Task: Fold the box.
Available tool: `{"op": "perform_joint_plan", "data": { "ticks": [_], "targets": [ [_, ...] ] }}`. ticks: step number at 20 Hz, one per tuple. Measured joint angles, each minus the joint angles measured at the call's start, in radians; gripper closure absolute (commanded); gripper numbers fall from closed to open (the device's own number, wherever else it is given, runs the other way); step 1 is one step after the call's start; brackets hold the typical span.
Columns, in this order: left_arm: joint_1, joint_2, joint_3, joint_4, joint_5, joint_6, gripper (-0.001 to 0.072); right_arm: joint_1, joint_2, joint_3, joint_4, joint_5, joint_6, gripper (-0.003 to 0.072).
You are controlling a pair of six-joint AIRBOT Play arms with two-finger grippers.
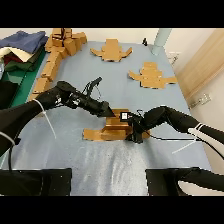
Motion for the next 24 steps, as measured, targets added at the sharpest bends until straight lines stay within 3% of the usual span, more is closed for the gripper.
{"op": "perform_joint_plan", "data": {
  "ticks": [7, 16, 20, 24],
  "targets": [
    [-0.045, -0.13, 0.045, 0.142, 0.092, -0.13, 0.0699, 0.0, 0.0, 0.0, 0.0, -0.001, 0.0, 0.0124],
    [-0.051, -0.148, 0.05, 0.2, 0.116, -0.139, 0.07, 0.0, 0.0, 0.0, 0.0, -0.002, 0.0, 0.0124],
    [-0.042, -0.051, 0.026, 0.2, 0.106, -0.026, 0.0701, 0.0, 0.0, 0.0, 0.0, -0.002, 0.0, 0.0124],
    [-0.018, 0.167, -0.118, 0.197, 0.123, 0.146, 0.0701, 0.0, 0.0, 0.0, 0.0, -0.002, 0.0, 0.0124]
  ]
}}
